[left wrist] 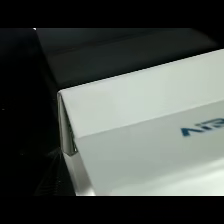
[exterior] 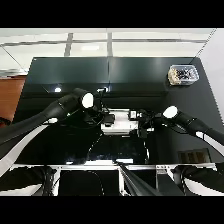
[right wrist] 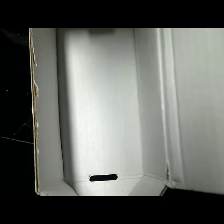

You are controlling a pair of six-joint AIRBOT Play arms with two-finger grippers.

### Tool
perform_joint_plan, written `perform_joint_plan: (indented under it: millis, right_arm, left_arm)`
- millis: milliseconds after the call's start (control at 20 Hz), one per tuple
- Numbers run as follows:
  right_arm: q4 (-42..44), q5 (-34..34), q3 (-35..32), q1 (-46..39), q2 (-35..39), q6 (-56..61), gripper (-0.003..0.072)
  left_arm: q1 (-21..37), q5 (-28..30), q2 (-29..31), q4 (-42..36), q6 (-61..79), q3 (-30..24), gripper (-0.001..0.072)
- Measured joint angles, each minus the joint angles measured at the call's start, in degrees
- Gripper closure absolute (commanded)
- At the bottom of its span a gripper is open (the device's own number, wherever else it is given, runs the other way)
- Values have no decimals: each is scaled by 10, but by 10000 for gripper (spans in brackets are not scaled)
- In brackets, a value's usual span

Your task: Fold the box and place the chain.

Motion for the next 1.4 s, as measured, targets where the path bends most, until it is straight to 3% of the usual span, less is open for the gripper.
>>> perform_joint_plan:
  millis: [500, 550, 650, 750, 1100, 1250, 1400]
  right_arm:
    - [0, 0, 0, 0, 0, 0, 274]
    - [0, 0, 0, 0, 0, 0, 274]
    - [0, 0, 0, 0, 0, 0, 274]
    - [0, 0, 0, 0, 0, 0, 274]
    - [0, 0, 0, 0, 0, 0, 274]
    - [0, 0, 0, 0, 0, 0, 274]
    - [0, 0, 0, 0, 0, 0, 274]
  left_arm:
    - [-16, -20, -17, 83, -90, 14, 184]
    - [-19, -23, -19, 94, -98, 22, 239]
    - [-24, -42, -26, 116, -113, 40, 257]
    - [-27, -62, -34, 127, -123, 55, 318]
    - [-47, -80, -52, 133, -178, 76, 319]
    - [-51, -77, -56, 133, -205, 78, 446]
    - [-52, -76, -57, 135, -225, 78, 445]
